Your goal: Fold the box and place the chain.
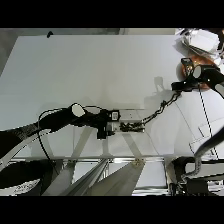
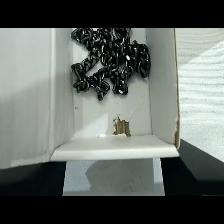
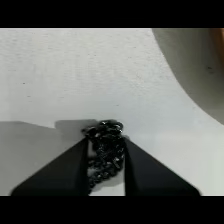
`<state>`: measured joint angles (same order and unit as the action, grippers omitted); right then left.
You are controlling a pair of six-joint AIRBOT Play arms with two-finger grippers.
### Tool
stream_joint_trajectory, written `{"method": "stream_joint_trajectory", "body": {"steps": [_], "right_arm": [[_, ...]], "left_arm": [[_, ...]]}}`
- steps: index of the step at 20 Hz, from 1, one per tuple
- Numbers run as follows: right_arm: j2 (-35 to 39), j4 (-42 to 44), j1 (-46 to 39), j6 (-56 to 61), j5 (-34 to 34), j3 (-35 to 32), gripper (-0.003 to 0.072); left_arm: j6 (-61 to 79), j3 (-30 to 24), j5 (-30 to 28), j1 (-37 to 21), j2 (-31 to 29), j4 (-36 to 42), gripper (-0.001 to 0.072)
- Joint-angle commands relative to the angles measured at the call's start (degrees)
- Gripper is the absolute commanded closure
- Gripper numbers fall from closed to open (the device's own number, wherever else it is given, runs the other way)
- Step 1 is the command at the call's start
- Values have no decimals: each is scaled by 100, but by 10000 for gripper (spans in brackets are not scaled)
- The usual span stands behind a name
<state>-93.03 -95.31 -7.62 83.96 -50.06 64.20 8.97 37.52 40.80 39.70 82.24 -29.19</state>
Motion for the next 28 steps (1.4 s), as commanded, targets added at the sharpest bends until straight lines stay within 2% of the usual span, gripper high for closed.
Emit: {"method": "stream_joint_trajectory", "body": {"steps": [1,3,4,8,11,17,23,28], "right_arm": [[-33,7,-4,-35,-57,-4,599],[140,-4,13,-223,-197,-4,669],[282,-17,17,-299,-275,-4,676],[1008,-4,17,-372,-533,-4,676],[1674,315,42,-693,-953,-4,677],[3595,1137,758,-1095,-2028,-4,677],[5530,2389,1985,-1027,-2138,-4,677],[6264,3287,2509,-920,-1858,-4,677]], "left_arm": [[2,-2,0,2,2,0,397],[2,-2,-4,2,2,0,397],[2,-2,0,2,2,0,397],[2,-2,-2,2,2,0,397],[2,0,0,2,2,0,397],[2,0,-2,2,2,0,397],[2,-2,-2,2,2,0,397],[2,0,0,2,2,0,397]]}}
